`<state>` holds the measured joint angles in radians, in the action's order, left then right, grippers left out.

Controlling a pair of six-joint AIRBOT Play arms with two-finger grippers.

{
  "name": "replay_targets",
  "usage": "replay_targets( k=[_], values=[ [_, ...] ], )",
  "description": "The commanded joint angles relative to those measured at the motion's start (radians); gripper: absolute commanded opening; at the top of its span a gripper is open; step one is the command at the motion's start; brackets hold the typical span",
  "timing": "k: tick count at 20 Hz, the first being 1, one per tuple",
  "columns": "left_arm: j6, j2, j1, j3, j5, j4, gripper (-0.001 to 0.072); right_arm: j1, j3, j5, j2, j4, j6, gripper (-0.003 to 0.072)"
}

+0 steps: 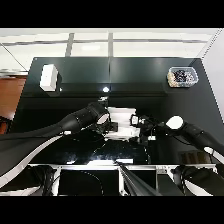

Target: Fold the box and place the chain.

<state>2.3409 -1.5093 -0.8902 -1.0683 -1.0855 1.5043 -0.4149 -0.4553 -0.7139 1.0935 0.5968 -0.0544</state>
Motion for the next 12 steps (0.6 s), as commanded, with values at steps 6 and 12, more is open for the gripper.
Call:
replay_targets(
  k=[6, 12],
  values=[
    [-0.003, 0.002, 0.000, 0.000, -0.018, 0.010, 0.0031, 0.034, -0.001, -0.084, -0.099, 0.188, -0.018, 0.0707],
    [-0.003, 0.002, 0.000, 0.000, -0.018, 0.008, 0.0031, -0.031, -0.001, -0.033, -0.058, 0.106, -0.051, 0.0298]
  ],
)
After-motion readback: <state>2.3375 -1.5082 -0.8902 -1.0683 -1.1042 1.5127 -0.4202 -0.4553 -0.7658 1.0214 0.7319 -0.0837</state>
